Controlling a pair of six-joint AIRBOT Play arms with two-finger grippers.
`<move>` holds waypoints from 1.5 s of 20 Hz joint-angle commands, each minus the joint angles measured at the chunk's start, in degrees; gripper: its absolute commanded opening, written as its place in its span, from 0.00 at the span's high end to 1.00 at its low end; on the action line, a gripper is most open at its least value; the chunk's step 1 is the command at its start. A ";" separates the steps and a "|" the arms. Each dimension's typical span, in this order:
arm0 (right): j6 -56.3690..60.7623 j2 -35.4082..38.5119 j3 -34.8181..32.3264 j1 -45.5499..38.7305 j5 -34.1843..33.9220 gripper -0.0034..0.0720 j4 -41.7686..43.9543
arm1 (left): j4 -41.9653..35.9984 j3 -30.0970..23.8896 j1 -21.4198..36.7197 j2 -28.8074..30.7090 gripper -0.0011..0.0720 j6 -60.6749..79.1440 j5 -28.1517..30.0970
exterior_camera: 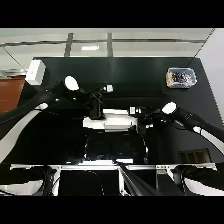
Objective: Fold the box and place the chain.
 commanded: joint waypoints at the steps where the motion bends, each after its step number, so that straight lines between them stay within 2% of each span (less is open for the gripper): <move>1: 0.00 -0.04 0.07 0.04 0.07 0.33 0.00 | 12.11 0.72 3.13 5.05 0.00 -13.66 -6.29; 3: -0.07 -0.04 0.07 0.04 0.11 0.33 0.00 | 12.13 0.72 6.60 7.10 0.02 -22.97 -14.16; 4: -0.09 -0.04 0.07 0.04 0.11 0.33 0.00 | 9.42 0.68 8.46 7.19 0.10 -26.32 -18.53; 5: -0.09 -0.04 0.07 0.04 0.11 0.33 0.02 | 5.18 0.26 10.12 6.88 0.37 -30.38 -22.40; 6: -0.09 -0.04 0.07 0.04 0.09 0.33 0.02 | -0.39 -0.90 11.41 6.40 0.77 -32.83 -25.77; 7: -0.09 -0.04 0.07 0.04 0.04 0.33 0.02 | -6.49 -2.93 11.89 6.01 0.95 -32.48 -27.67; 8: -0.09 -0.04 0.07 0.04 0.02 0.33 0.02 | -12.20 -5.57 11.69 5.95 0.95 -31.91 -27.21; 9: -0.09 -0.04 0.07 0.04 0.04 0.44 0.02 | -18.14 -8.74 10.80 5.95 0.95 -29.81 -24.87; 10: -0.11 -0.04 0.07 0.04 0.13 0.71 0.02 | -22.45 -11.23 9.57 5.95 0.95 -27.19 -22.16; 12: -0.11 -0.04 0.07 0.04 0.13 0.69 0.02 | -29.31 -13.51 7.08 5.95 0.95 -22.86 -15.04; 16: -0.09 -0.04 0.07 0.04 0.04 0.69 0.02 | -43.91 -13.49 3.39 5.95 0.95 -15.19 4.61; 18: -0.09 -0.04 0.07 0.04 0.00 0.69 0.04 | -41.99 -13.18 2.84 5.92 0.95 -15.21 14.49; 20: -0.09 -0.04 0.07 0.04 -0.02 0.69 0.04 | -32.87 -13.18 2.78 5.44 0.95 -19.96 20.59; 21: -0.07 -0.04 0.07 0.04 -0.07 0.69 0.07 | -28.02 -13.18 2.80 4.90 0.95 -23.96 20.57; 23: 0.11 -0.04 0.07 0.04 -0.37 0.69 0.22 | -21.88 -13.18 2.80 3.06 0.95 -31.08 15.98; 25: 0.15 -0.04 0.07 0.04 -0.42 0.69 0.24 | -21.70 -13.20 2.51 0.72 0.95 -31.19 11.37; 28: 0.15 -0.04 0.07 0.04 -0.42 0.69 0.24 | -22.03 -13.20 1.95 -1.38 0.95 -31.15 11.45; 30: 0.15 -0.04 0.07 0.04 -0.42 0.69 0.24 | -20.35 -12.02 2.71 -0.15 0.95 -29.51 11.69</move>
